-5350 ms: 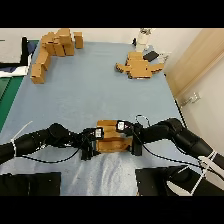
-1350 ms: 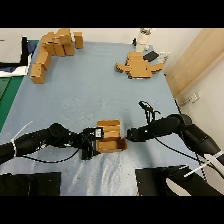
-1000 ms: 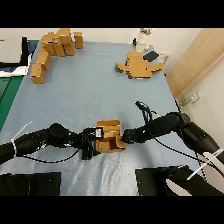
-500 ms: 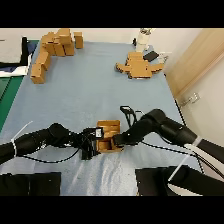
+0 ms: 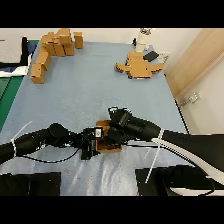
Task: Fold the box.
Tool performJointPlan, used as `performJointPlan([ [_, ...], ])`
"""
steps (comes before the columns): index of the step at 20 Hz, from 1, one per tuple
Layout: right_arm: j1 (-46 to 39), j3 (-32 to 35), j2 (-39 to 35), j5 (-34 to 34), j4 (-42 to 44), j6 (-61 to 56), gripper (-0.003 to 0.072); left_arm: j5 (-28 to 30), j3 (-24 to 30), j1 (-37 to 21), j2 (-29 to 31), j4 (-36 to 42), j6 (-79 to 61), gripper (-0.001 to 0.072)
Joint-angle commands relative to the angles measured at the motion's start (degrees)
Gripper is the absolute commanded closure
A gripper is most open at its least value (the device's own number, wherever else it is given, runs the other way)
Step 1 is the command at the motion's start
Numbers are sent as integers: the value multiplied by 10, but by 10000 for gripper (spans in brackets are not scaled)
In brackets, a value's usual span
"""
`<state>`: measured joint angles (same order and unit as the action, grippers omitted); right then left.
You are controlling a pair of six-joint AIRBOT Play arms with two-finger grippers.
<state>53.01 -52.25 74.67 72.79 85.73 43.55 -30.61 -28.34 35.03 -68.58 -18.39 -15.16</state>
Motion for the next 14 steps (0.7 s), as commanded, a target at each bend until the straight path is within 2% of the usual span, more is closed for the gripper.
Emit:
performJointPlan([
  [1,15,-12,17,16,-11,-27,680,1,-1,0,0,0,-2,212],
  [2,16,-12,17,16,-11,-26,680,1,-1,0,0,0,-2,211],
  [3,17,-12,17,15,-9,-26,627,1,-1,0,0,0,-2,212],
  [4,17,-12,17,17,-4,-27,374,1,-1,0,0,0,-2,212],
  [5,17,-12,16,19,5,-26,176,1,-1,0,0,0,-2,211],
  [6,17,-12,12,19,14,-26,154,1,-1,0,0,0,-2,211],
  [9,17,-12,-23,28,30,-26,154,1,-1,0,0,0,-2,212],
  [12,16,-12,-87,87,16,-47,154,1,-1,0,0,0,-2,211],
  [14,8,-12,-141,96,13,-47,179,1,-1,0,0,0,-2,211],
])
